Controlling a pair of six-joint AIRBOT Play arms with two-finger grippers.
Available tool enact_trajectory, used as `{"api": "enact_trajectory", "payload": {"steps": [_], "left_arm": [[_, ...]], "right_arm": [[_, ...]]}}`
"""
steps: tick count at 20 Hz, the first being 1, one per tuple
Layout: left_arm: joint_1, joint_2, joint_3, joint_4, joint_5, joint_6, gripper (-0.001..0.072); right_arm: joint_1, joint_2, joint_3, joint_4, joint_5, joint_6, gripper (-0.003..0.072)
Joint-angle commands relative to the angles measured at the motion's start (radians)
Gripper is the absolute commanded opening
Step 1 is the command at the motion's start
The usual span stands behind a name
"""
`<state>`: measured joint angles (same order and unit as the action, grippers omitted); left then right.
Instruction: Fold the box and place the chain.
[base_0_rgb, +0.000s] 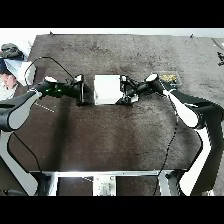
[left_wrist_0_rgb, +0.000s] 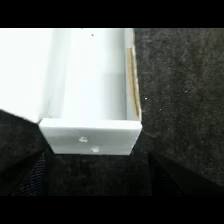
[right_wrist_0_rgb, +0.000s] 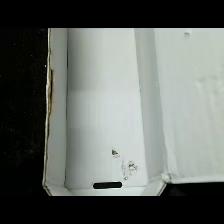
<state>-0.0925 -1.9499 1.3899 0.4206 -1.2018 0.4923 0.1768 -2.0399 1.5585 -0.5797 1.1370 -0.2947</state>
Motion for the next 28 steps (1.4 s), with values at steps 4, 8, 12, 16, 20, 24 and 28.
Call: {"api": "enact_trajectory", "payload": {"steps": [4,8,12,16,20,24,28], "left_arm": [[-0.003,-0.019,0.045,-0.007,0.031,0.033,0.0720],[-0.003,-0.048,0.079,-0.002,0.030,0.014,0.0720],[-0.003,-0.063,0.079,0.002,-0.026,0.018,0.0720],[-0.003,-0.063,0.079,-0.003,-0.018,0.054,0.0720],[-0.003,-0.063,0.079,-0.009,-0.042,0.068,0.0720],[-0.005,-0.063,0.079,-0.010,-0.043,0.096,0.0720],[-0.028,-0.063,0.079,-0.021,-0.004,0.113,0.0720]], "right_arm": [[0.000,0.000,0.000,0.000,0.000,0.000,0.0444],[0.000,0.000,0.000,0.000,0.000,0.000,0.0444],[0.000,0.000,0.000,0.000,0.000,0.000,0.0444],[0.000,0.000,0.000,0.000,0.000,0.000,0.0444],[0.000,0.000,0.000,0.000,0.000,0.000,0.0444],[0.000,0.000,0.000,0.000,0.000,0.000,0.0444],[0.000,0.000,0.000,0.000,0.000,0.000,0.0444]]}}
